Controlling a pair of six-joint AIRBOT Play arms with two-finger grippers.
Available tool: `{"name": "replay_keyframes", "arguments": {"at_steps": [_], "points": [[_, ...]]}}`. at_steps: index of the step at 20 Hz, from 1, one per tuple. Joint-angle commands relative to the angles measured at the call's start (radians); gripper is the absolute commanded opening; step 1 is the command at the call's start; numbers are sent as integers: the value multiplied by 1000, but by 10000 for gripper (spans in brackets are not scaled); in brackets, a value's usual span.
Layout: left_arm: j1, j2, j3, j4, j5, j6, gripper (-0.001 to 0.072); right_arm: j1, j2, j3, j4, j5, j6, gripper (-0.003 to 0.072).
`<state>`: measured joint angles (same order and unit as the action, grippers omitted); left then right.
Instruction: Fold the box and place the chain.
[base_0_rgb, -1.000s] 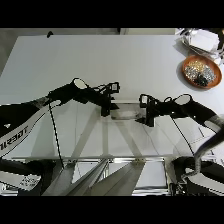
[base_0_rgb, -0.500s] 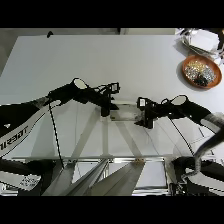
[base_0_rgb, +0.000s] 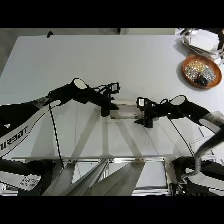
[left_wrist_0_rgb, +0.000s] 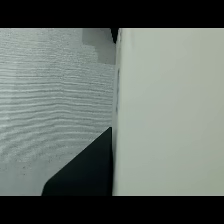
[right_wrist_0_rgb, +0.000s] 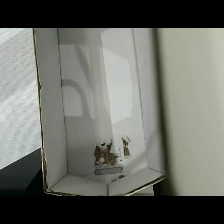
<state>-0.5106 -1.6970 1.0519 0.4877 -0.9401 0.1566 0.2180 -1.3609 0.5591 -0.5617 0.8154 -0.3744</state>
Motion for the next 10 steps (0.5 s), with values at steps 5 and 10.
{"name": "replay_keyframes", "arguments": {"at_steps": [5,10], "points": [[-1,-1,0,0,1,0,13,1,-2,0,-13,-15,-1,291],[-1,-1,0,0,1,0,13,1,-2,0,-13,-11,-1,291]]}}
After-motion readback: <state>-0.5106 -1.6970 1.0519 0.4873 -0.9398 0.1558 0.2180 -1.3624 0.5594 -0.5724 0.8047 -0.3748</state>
